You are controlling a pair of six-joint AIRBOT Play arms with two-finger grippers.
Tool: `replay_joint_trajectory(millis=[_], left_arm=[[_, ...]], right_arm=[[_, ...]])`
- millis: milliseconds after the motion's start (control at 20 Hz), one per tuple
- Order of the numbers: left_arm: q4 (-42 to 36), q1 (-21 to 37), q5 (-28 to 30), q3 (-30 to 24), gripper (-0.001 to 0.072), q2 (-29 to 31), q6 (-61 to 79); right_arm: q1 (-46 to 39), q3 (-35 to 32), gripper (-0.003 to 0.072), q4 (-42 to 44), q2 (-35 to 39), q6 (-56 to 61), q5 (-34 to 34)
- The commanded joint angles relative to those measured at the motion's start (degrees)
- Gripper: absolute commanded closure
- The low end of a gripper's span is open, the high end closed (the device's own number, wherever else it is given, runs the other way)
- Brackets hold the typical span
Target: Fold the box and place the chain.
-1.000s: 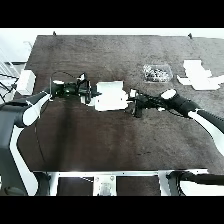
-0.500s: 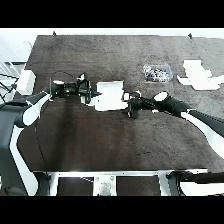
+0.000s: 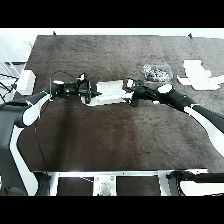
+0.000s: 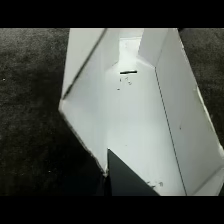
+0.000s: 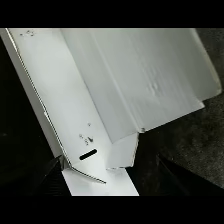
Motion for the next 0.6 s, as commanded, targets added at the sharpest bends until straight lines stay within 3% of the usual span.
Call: replay_joint_trajectory(millis=[0,300,550], left_arm=[[0.0,0.0,-0.2,0.1,0.0692,0.0,0.0],[0.0,0.0,-0.4,0.1,0.0692,0.0,0.0],[0.0,0.0,-0.4,0.1,0.0692,0.0,0.0]], right_arm=[[-1.0,2.6,0.0002,0.2,-1.5,-0.4,2.6],[-4.1,8.5,0.0001,0.2,-6.7,-0.4,14.8],[-5.4,12.3,0.0001,0.2,-10.7,-0.4,19.8]])
